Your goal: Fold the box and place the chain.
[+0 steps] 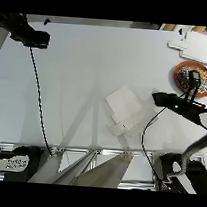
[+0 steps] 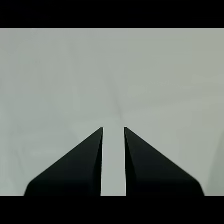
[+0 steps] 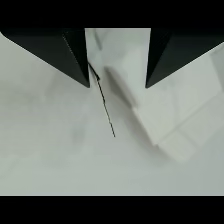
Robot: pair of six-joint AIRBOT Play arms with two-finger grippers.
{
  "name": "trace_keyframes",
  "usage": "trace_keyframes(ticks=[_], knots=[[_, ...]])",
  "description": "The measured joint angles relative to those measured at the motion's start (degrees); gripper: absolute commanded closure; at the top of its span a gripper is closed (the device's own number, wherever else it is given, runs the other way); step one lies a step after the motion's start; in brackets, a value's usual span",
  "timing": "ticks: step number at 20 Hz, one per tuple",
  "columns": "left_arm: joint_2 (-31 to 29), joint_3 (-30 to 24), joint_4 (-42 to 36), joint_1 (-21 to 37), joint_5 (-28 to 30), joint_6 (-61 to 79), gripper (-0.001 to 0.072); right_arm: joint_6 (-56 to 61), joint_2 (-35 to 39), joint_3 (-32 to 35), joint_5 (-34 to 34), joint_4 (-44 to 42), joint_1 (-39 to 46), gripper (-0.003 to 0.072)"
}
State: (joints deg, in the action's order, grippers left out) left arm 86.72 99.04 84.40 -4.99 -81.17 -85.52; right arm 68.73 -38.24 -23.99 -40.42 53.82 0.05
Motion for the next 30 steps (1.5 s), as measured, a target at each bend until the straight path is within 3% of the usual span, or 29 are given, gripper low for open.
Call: trace_keyframes(ticks=[3,5,6,11,14,20,22,25,30], knots=[[0.0,0.0,-0.2,0.0,1.66,0.07,0.0558,0.22,-0.57,-4.96,-9.88,5.09,-0.02,0.0277],[0.0,-0.02,-0.31,0.0,2.03,0.26,0.0558,0.52,-3.15,-11.91,-17.22,11.37,-0.02,0.0261],[0.0,0.0,-0.35,0.0,1.99,0.44,0.056,0.5,-5.62,-16.55,-20.96,14.51,0.0,0.0215],[0.0,0.0,0.31,0.0,0.83,1.25,0.0559,-2.43,-27.26,-41.48,-39.8,23.1,0.0,0.0206],[0.0,-0.02,0.72,0.0,-1.92,1.84,0.0558,-6.54,-39.67,-49.55,-46.14,26.43,0.24,0.0206],[0.35,-0.02,-0.68,0.02,-6.29,3.91,0.0547,-13.35,-51.91,-53.62,-50.62,26.86,5.81,0.023],[1.03,-0.02,-3.85,0.02,-8.0,4.96,0.0453,-14.86,-53.99,-53.81,-50.93,24.5,7.17,0.0231],[2.05,-0.02,-11.89,0.24,-10.21,7.65,0.0434,-16.48,-56.61,-53.31,-51.23,21.9,6.62,0.0233],[2.49,-0.76,-25.81,0.68,-12.13,11.04,0.0434,-17.79,-58.73,-52.3,-51.65,20.35,3.72,0.0428]])
